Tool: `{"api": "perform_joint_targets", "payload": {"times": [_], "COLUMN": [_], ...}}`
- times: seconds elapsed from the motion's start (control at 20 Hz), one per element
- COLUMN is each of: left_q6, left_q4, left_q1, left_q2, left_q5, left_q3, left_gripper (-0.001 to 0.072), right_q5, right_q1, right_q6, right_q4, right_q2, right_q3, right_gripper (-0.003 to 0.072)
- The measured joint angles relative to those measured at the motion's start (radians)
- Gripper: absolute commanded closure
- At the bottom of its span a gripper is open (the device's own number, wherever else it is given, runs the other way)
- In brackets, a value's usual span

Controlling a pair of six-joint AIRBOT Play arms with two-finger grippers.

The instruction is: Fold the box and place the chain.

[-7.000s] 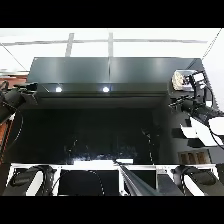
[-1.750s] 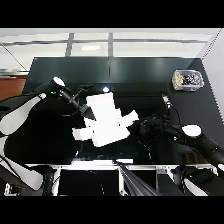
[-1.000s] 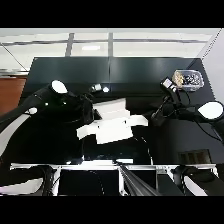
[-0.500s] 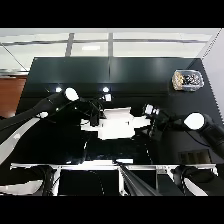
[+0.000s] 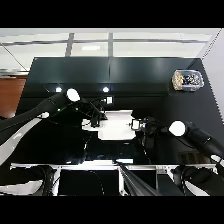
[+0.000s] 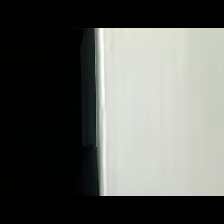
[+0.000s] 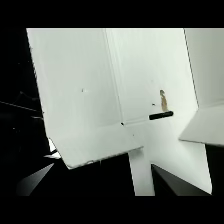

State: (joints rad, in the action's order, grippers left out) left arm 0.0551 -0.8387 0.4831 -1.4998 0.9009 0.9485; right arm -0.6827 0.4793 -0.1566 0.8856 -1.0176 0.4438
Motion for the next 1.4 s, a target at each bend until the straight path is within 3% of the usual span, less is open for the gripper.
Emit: {"api": "perform_joint_targets", "payload": {"times": [0.35, 0.7, 1.4], "left_q6": [-0.004, -0.003, -0.004], "left_q4": [-0.002, -0.002, -0.002], "left_q1": [0.0, 0.001, 0.002], "left_q2": [0.0, 0.0, 0.0], "left_q5": [0.002, 0.001, 0.0], "left_q3": [0.0, 0.0, 0.0], "left_gripper": [0.0683, 0.0684, 0.0683], "right_q5": [0.07, 0.094, 0.06], "right_q1": [0.051, 0.011, -0.049], "right_q6": [0.057, 0.129, 0.305], "right_q4": [-0.059, -0.076, -0.358], "right_q2": [-0.026, -0.028, -0.085], "right_q3": [0.06, 0.091, 0.099], "right_gripper": [0.0007, 0.0007, 0.0007]}}
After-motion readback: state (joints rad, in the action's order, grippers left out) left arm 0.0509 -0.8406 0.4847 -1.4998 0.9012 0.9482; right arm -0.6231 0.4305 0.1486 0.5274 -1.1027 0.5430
